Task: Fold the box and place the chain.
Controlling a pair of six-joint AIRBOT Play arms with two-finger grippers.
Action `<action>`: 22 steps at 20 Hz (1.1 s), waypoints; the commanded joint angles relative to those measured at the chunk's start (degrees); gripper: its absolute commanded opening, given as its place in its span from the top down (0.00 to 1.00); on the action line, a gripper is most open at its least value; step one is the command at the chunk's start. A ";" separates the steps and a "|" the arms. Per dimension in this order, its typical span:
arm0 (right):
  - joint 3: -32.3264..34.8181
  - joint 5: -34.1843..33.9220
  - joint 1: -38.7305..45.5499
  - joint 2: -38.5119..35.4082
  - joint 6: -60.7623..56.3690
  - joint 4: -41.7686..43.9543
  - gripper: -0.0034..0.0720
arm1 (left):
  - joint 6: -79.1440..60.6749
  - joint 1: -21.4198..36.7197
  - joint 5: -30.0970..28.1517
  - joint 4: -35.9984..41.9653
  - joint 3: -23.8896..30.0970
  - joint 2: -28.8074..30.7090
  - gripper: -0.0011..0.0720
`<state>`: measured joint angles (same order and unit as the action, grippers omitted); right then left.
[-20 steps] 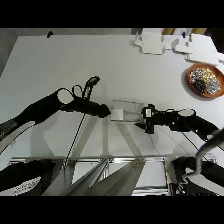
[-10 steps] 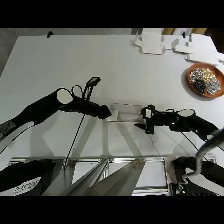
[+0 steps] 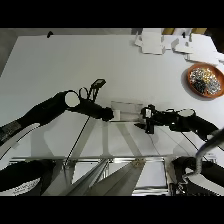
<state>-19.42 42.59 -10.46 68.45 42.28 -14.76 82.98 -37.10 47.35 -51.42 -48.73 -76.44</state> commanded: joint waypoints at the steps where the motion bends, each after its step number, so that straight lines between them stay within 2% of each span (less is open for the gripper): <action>1: 0.02 0.07 0.00 0.00 0.00 0.00 0.41 | 8.83 -2.29 0.81 -6.54 -3.63 -2.03 0.50; 3: 0.02 0.04 -0.02 0.00 0.00 0.00 0.41 | 10.27 -3.26 1.40 -6.78 -5.25 -3.10 0.50; 8: 0.02 0.04 -0.02 0.00 0.00 0.00 0.41 | 19.91 -5.51 3.91 -13.05 -8.94 -5.81 0.50; 16: 0.02 0.04 0.00 0.00 0.00 0.00 0.41 | 30.58 -6.56 6.16 -18.23 -10.99 -6.12 0.51; 22: 0.02 0.07 0.00 0.00 0.00 0.00 0.41 | 37.62 -7.69 15.39 -23.34 -18.08 -10.29 0.51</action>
<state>-19.42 42.78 -10.46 68.45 42.33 -14.76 116.27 -44.16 57.65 -71.96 -63.66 -84.73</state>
